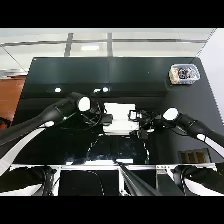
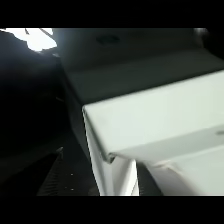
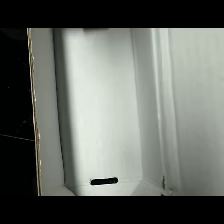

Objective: Fold the box and place the chain.

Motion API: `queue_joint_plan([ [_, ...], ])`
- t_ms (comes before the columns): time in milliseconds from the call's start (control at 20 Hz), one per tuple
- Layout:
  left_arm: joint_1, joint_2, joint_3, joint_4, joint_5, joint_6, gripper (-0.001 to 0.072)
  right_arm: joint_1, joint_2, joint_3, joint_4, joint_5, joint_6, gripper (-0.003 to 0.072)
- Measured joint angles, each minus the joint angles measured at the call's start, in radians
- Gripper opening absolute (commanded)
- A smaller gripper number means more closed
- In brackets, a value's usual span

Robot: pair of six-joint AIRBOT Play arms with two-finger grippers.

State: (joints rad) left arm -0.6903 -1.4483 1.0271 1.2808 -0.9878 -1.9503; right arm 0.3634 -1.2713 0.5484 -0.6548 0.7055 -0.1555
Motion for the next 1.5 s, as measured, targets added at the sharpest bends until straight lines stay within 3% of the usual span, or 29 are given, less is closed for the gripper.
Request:
queue_joint_plan([
  [250,-0.087,-0.094,0.142,0.174,-0.151,-0.175,0.0498,0.000,0.000,0.000,0.000,0.000,0.000,0.0137],
  [500,-0.129,-0.140,0.184,0.220,-0.199,-0.312,0.0491,0.000,0.000,0.000,0.000,0.000,0.000,0.0137],
  [600,-0.134,-0.148,0.189,0.229,-0.201,-0.346,0.0363,0.000,0.000,0.000,0.000,0.000,0.000,0.0137],
  [700,-0.136,-0.151,0.191,0.233,-0.199,-0.363,0.0343,0.000,0.000,0.000,0.000,0.000,0.000,0.0137],
  [800,-0.138,-0.153,0.193,0.233,-0.198,-0.376,0.0107,0.000,0.000,0.000,0.000,0.000,0.000,0.0137],
  [900,-0.139,-0.154,0.193,0.237,-0.199,-0.384,0.0044,0.000,0.000,0.000,0.000,0.000,0.000,0.0137],
  [1050,-0.139,-0.154,0.194,0.237,-0.197,-0.386,0.0045,0.000,0.000,0.000,0.000,0.000,0.000,0.0137],
  [1100,-0.139,-0.154,0.194,0.236,-0.196,-0.386,0.0081,0.000,0.000,0.000,0.000,0.001,0.000,0.0137],
  [1150,-0.139,-0.155,0.194,0.236,-0.195,-0.386,0.0306,0.000,0.000,0.000,0.000,0.001,0.000,0.0137],
  [1200,-0.139,-0.155,0.194,0.237,-0.189,-0.386,0.0478,0.000,0.000,0.000,0.000,0.001,0.000,0.0137],
  [1300,-0.139,-0.155,0.194,0.236,-0.188,-0.387,0.0479,0.000,0.000,0.000,0.000,0.001,0.000,0.0137],
  [1350,-0.139,-0.155,0.194,0.236,-0.187,-0.387,0.0408,0.000,0.000,0.000,0.000,0.002,0.000,0.0137],
  [1400,-0.139,-0.155,0.194,0.235,-0.182,-0.389,0.0211,0.000,0.000,0.000,0.000,0.002,0.000,0.0137],
  [1500,-0.139,-0.155,0.194,0.235,-0.179,-0.389,0.0099,0.000,0.000,0.000,0.000,0.002,0.001,0.0137],
])
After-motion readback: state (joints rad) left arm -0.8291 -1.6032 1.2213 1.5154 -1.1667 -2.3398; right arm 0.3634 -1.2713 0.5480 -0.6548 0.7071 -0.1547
